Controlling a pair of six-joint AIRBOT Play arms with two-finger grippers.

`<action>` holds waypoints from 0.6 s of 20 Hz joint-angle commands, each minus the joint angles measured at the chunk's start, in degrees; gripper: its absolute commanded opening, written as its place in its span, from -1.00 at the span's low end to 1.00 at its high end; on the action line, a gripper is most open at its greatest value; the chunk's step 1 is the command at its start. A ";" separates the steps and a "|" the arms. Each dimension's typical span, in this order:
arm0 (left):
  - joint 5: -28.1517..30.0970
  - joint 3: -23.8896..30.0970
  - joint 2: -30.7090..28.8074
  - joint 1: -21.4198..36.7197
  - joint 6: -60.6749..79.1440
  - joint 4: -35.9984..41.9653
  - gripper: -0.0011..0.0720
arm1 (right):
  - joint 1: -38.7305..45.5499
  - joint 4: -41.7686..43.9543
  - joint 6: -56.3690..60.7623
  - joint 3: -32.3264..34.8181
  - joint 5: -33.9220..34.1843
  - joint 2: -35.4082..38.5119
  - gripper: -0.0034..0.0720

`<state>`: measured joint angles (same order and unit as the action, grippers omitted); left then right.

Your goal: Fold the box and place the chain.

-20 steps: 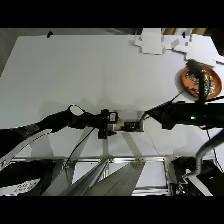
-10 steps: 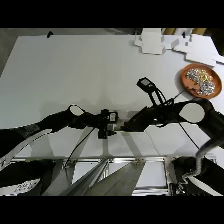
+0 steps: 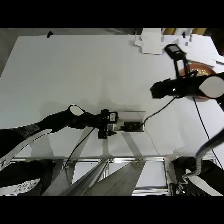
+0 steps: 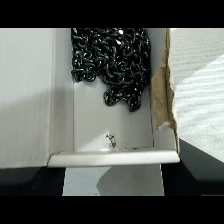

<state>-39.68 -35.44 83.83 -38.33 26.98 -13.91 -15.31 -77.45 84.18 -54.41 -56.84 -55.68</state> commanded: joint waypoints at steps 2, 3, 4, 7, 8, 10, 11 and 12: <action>0.02 0.00 -0.04 0.02 0.02 0.00 -0.04 | 12.41 -6.36 3.04 0.39 -2.95 -6.67 -0.43; 0.00 0.00 -0.04 0.02 0.02 0.00 -0.04 | 13.73 -6.36 3.04 1.64 -2.93 -8.55 -0.43; 0.00 0.02 -0.04 0.02 0.02 0.00 -0.04 | 14.43 -6.36 3.02 2.97 -2.58 -10.08 -0.43; 0.02 0.02 -0.04 0.02 0.02 0.00 -0.04 | 14.67 -6.54 2.80 6.97 -0.76 -14.10 -0.39; 0.02 0.02 -0.04 0.02 0.02 0.00 -0.04 | 14.67 -6.54 2.80 8.07 0.26 -14.91 -0.17; 0.00 0.02 -0.04 0.02 0.02 0.00 -0.04 | 14.67 -6.54 2.80 9.33 1.07 -16.33 0.18; 0.00 0.00 -0.04 0.02 0.02 0.00 -0.04 | 14.67 -6.54 2.80 9.60 2.10 -16.90 0.18; 0.02 0.02 -0.04 0.02 0.02 0.00 -0.04 | 14.67 -6.54 2.78 9.64 3.02 -17.38 0.18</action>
<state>-39.68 -35.44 83.83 -38.33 26.98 -13.91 -1.04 -83.66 86.96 -46.19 -56.12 -70.96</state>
